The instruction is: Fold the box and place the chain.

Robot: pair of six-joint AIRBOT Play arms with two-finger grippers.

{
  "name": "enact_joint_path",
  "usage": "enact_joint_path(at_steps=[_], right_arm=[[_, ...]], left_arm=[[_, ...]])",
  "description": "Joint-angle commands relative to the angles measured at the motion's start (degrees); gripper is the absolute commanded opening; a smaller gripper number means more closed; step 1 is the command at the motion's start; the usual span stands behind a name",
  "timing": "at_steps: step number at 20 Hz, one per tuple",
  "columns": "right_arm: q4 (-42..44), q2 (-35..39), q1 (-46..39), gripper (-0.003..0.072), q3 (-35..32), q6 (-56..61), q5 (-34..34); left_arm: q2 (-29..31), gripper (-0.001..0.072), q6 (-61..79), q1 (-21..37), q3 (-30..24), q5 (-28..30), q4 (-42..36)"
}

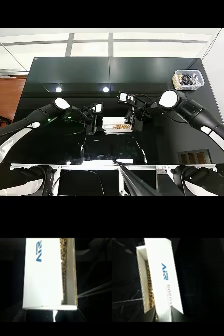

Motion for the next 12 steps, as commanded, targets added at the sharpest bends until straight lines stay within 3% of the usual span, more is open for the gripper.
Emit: enact_joint_path(at_steps=[1,2,3,4,12], right_arm=[[-0.33,-0.04,0.07,0.0201,-0.02,0.02,1.33],[-0.33,-0.04,0.07,0.0202,-0.02,0.02,1.51],[-0.37,-0.04,0.04,0.0267,-0.04,0.04,1.53],[-0.46,-0.04,0.07,0.0281,-0.04,0.02,1.51],[-0.48,-0.04,0.04,0.0280,-0.35,0.02,1.51]], left_arm=[[-0.02,0.0464,0.00,-0.02,0.07,0.00,0.09],[-0.02,0.0464,0.00,-0.02,0.07,0.00,0.09],[-0.02,0.0464,0.00,-0.02,0.07,0.00,0.09],[-0.02,0.0464,0.00,-0.02,0.07,-0.02,0.11],[-0.02,0.0464,0.00,-0.02,0.07,0.00,0.11]])
